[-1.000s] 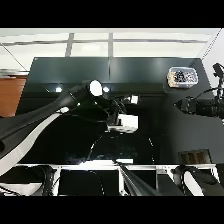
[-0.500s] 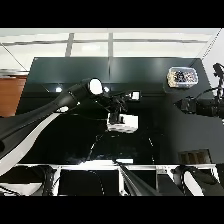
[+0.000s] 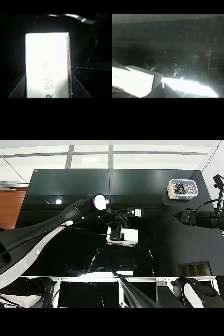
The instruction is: Fold the box and place the chain.
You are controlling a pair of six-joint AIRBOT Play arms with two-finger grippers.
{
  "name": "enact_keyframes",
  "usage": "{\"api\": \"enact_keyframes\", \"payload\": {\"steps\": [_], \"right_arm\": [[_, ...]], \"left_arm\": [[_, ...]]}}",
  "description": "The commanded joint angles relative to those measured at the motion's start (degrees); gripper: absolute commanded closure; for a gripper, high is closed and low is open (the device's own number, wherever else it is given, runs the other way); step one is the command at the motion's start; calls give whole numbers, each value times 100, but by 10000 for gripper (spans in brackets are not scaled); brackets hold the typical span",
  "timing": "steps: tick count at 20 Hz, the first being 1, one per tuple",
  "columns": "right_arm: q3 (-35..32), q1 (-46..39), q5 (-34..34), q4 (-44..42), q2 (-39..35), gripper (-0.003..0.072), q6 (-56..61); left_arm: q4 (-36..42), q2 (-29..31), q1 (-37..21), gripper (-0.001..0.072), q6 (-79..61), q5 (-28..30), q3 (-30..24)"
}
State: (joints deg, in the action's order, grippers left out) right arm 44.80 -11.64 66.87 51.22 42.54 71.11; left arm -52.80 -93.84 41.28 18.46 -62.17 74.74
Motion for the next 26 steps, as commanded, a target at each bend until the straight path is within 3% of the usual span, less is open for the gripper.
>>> {"api": "enact_keyframes", "payload": {"steps": [1, 4, 8, 11, 12, 13, 14, 15, 18, 20, 23, 26], "right_arm": [[7, -4, -22, 2, -7, 671, 0], [7, -2, -26, 2, -7, 671, 2], [7, -4, -26, 2, -7, 670, 2], [7, -4, -28, 4, -7, 671, 4], [7, -4, -26, 4, -7, 670, 4], [7, -4, -26, 2, -7, 671, 4], [7, -4, -26, 2, -7, 671, 4], [7, -4, -26, 2, -7, 670, 4], [7, -4, -28, 2, -7, 670, 7], [7, -2, -31, 0, -7, 671, 9], [7, -2, -31, -61, -7, 671, 120], [7, -2, -59, -275, -7, 671, 133]], "left_arm": [[-411, -13, 136, -1, 22, 57, 4], [-710, -153, 328, -2, 188, 175, 2], [-1537, -319, 614, -2, 1143, 743, 0], [-1580, -267, 645, 0, 1360, 868, 2], [-1580, -212, 632, 60, 1593, 885, 4], [-1580, -138, 595, 289, 1716, 835, 4], [-1580, -52, 527, 438, 1714, 717, 7], [-1580, 37, 420, 479, 1716, 562, 7], [-1690, 352, -275, 488, 2059, 0, 4], [-2232, 503, -1019, 488, 2597, -179, 7], [-3521, 533, -2503, 487, 3587, -31, 52], [-3663, 317, -4148, 487, 4295, 376, 348]]}}
